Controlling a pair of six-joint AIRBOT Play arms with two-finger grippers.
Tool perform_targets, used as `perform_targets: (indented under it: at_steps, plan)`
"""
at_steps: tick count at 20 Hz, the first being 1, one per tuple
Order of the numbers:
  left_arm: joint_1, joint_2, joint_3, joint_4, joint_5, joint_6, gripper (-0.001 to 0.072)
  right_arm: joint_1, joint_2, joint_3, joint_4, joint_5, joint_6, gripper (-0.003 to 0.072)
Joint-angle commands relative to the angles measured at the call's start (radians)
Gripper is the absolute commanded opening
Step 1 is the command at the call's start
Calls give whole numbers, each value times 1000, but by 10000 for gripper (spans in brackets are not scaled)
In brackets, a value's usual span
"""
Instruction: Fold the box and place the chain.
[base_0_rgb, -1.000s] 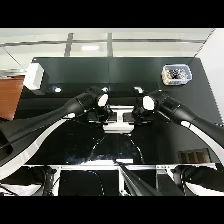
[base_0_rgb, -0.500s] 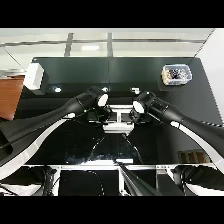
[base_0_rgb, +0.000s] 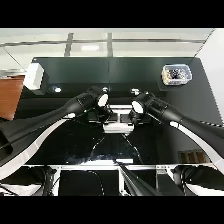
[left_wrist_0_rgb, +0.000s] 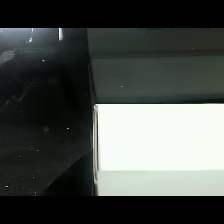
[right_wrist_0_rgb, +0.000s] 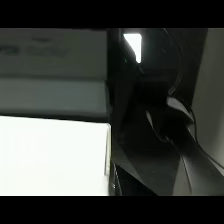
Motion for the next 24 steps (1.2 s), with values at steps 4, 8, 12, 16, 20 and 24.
perform_targets:
  at_steps: [4,8,12,16,20,24]
  plan:
    - [0,0,0,2,-1,-1,26,1,-35,1,23,-9,-3,41]
    - [0,0,0,3,0,-1,26,-14,-29,1,19,0,-18,13]
    - [0,0,0,3,-1,-1,26,-42,48,33,21,67,-119,459]
    - [1,0,0,3,0,-1,26,-88,253,118,-30,184,-305,460]
    - [4,0,0,2,-1,-1,26,-236,348,117,-482,119,-287,459]
    - [5,0,0,2,0,-1,26,-542,221,79,-436,-303,-255,720]
